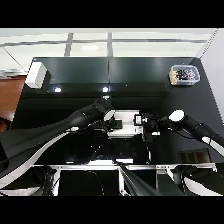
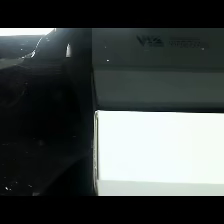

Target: Fold the box and place the chain.

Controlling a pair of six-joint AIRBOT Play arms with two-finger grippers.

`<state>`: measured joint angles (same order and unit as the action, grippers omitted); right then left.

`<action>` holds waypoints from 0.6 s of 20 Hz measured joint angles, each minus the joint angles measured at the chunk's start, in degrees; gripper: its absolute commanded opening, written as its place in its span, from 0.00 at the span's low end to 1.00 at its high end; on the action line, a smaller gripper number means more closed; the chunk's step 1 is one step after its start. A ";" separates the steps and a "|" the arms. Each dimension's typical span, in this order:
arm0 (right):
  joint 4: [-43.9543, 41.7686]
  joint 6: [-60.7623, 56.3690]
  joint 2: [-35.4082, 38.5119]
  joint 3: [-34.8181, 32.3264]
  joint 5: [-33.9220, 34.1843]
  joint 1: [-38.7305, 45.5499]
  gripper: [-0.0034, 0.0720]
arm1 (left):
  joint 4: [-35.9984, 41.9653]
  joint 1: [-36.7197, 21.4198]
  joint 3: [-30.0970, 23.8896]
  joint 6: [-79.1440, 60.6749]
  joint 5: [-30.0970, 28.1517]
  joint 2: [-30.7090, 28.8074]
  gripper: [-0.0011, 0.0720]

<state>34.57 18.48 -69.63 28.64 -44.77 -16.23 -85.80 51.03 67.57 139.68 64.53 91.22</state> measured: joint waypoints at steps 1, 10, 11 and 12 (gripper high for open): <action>0.76 -0.85 0.46 0.00 -0.15 0.00 0.80 | 0.04 0.00 0.00 -0.02 -0.09 0.02 0.05; 8.09 -4.35 6.16 0.00 -1.90 0.13 0.80 | -0.28 0.00 0.11 -1.18 0.79 0.02 0.05; 8.50 -4.42 6.47 0.00 -2.19 0.13 0.80 | -0.31 0.00 0.11 -1.29 0.79 0.02 0.05; 8.83 -4.52 6.82 0.00 -2.45 0.13 0.80 | -0.31 0.00 0.11 -1.29 0.79 0.02 0.05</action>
